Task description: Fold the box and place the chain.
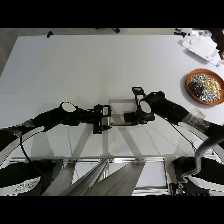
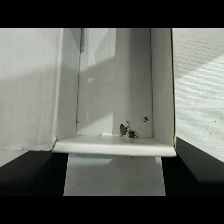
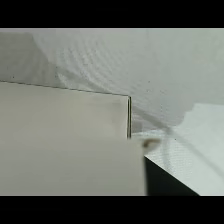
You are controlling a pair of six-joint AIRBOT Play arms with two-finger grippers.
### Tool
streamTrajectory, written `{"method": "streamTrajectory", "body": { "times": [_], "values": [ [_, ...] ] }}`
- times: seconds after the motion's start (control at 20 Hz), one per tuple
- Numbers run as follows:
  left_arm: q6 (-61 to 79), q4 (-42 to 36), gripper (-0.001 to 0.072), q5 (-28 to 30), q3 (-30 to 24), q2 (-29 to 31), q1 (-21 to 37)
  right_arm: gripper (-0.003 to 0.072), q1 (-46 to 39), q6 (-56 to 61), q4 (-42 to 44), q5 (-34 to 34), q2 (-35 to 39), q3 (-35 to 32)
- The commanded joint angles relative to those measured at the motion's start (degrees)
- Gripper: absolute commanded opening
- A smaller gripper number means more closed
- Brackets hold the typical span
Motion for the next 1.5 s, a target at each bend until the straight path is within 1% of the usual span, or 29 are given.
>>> {"method": "streamTrajectory", "body": {
  "times": [0.0,0.1,0.25,0.5,0.6,0.8,0.85,0.9,1.0,1.1,1.15,1.25,1.3,1.45],
  "values": [
    [0.0,0.0,0.0319,0.0,0.0,0.0,0.0,0.0211,0.5,1.3,0.0,1.1,0.0,0.7],
    [0.0,0.0,0.0319,0.0,0.0,0.0,0.0,0.0229,0.5,4.1,-1.3,3.4,0.0,1.9],
    [0.0,0.0,0.0319,0.1,0.0,0.0,0.0,0.0229,1.4,7.3,-4.1,7.5,-0.2,3.8],
    [0.0,0.0,0.0319,0.1,0.0,0.0,0.0,0.0230,1.8,14.3,-8.1,10.7,-1.0,4.0],
    [0.0,0.0,0.0319,0.0,0.0,0.0,0.0,0.0238,1.9,16.2,-9.0,9.4,-1.4,4.0],
    [0.0,0.0,0.0319,0.1,0.0,0.0,0.0,0.0243,3.0,17.4,-9.9,3.4,-3.1,4.0],
    [0.0,0.0,0.0319,0.0,0.0,0.0,0.0,0.0264,3.4,17.4,-9.8,1.9,-3.6,4.0],
    [0.0,0.0,0.0319,0.0,0.0,0.0,0.0,0.0302,3.9,17.5,-9.8,0.5,-4.0,4.0],
    [0.0,0.0,0.0319,0.0,0.0,0.0,0.0,0.0301,4.3,17.5,-9.5,-0.1,-4.8,4.0],
    [0.0,0.0,0.0319,0.0,0.0,0.0,0.0,0.0297,4.3,17.5,-9.4,1.4,-5.5,4.0],
    [0.0,0.0,0.0319,0.0,0.0,0.0,0.0,0.0246,4.3,18.0,-9.6,2.8,-5.9,4.0],
    [0.0,0.0,0.0319,0.0,0.0,0.0,0.0,0.0065,4.3,18.8,-10.4,4.3,-6.0,4.0],
    [0.0,0.0,0.0319,0.1,0.0,0.0,0.0,0.0014,4.2,18.8,-10.4,4.7,-6.0,4.0],
    [0.0,0.0,0.0319,0.0,0.0,0.0,0.0,0.0013,4.2,18.7,-10.7,5.6,-6.0,4.0]
  ]
}}
